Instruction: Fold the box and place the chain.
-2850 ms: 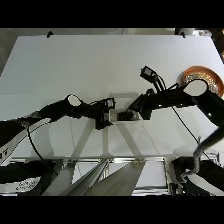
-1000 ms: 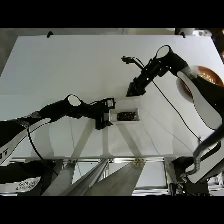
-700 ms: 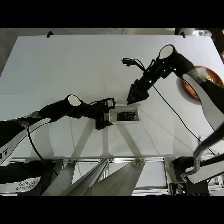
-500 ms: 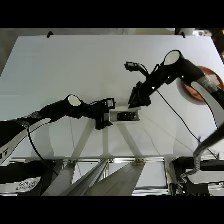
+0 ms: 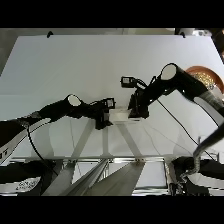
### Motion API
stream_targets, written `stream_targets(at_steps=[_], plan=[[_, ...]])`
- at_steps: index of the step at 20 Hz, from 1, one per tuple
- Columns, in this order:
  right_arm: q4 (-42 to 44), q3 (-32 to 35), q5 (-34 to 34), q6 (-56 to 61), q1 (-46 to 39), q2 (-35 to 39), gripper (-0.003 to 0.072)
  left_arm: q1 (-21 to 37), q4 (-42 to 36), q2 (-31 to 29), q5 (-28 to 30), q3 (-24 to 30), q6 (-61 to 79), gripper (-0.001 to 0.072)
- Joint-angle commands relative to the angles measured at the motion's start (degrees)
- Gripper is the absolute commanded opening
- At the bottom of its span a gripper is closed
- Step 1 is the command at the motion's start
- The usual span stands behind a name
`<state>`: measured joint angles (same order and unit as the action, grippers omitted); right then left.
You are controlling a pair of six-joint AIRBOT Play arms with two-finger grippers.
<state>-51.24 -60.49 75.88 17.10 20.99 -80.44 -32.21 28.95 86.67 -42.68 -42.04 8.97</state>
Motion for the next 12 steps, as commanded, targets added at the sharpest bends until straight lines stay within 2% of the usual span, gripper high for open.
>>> stream_targets(at_steps=[1,2,8,10,12], plan=[[-3.10,4.61,-8.79,-0.31,1.09,4.57,0.0555,-0.02,0.02,-0.04,0.02,0.02,0.00,0.0010],[-3.19,5.53,-10.62,-0.15,1.09,5.33,0.0555,-0.02,0.02,-0.04,0.02,0.02,0.00,0.0010],[-5.88,5.75,-11.41,0.81,2.67,5.42,0.0520,-0.02,0.02,-0.04,0.02,0.02,0.00,0.0010],[-7.48,5.75,-12.68,0.85,3.91,5.42,0.0462,-0.02,0.02,-0.04,0.00,0.02,0.00,0.0010],[-7.45,5.75,-14.10,1.51,4.74,5.42,0.0462,-0.02,0.02,-0.04,0.02,0.02,0.00,0.0010]])
